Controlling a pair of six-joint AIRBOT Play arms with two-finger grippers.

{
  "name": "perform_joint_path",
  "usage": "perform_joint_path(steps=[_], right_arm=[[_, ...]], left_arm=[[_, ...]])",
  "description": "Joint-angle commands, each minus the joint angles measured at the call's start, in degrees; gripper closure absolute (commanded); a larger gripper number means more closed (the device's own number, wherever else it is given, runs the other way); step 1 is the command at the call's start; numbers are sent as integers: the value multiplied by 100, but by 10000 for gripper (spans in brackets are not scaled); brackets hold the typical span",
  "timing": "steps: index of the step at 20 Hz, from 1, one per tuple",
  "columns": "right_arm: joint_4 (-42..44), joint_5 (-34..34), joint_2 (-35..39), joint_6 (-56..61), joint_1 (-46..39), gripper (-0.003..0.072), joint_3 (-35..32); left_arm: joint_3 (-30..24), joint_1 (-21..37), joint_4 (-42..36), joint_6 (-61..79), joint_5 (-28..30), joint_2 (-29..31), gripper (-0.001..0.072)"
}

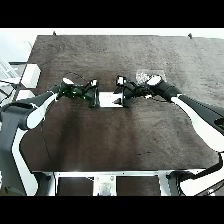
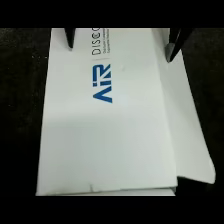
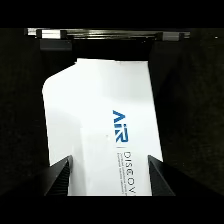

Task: Fold the box and place the chain.

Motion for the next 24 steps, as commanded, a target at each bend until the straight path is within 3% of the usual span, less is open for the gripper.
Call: perform_joint_path(steps=[1, 5, 7, 9, 11, 12, 17, 18, 24], right_arm=[[249, -116, 190, -98, -2, 123, 4], [245, -118, 435, -203, -4, 124, 4], [243, -118, 417, -216, -2, 262, 2], [245, -116, 407, -415, -4, 316, 0], [245, -114, 404, -483, -2, 460, 0], [245, -111, 404, -483, -2, 486, 0], [245, -96, 323, -479, -2, 489, 0], [245, -24, 299, -479, -2, 539, 0], [243, 15, 216, -481, -2, 572, 0]], left_arm=[[-2, 2, 9, 11, -24, 0, 323], [-2, 2, 9, 11, -22, 0, 323], [-2, 2, 9, 11, -22, 0, 323], [-2, 2, 9, 11, -22, 0, 323], [-2, 2, 9, 11, -22, 0, 323], [-2, 2, 9, 13, -22, 0, 323], [-2, 2, 9, 11, -20, 0, 323], [-2, 2, 9, 13, -20, 0, 323], [-2, 2, 9, 11, -20, 0, 323]])
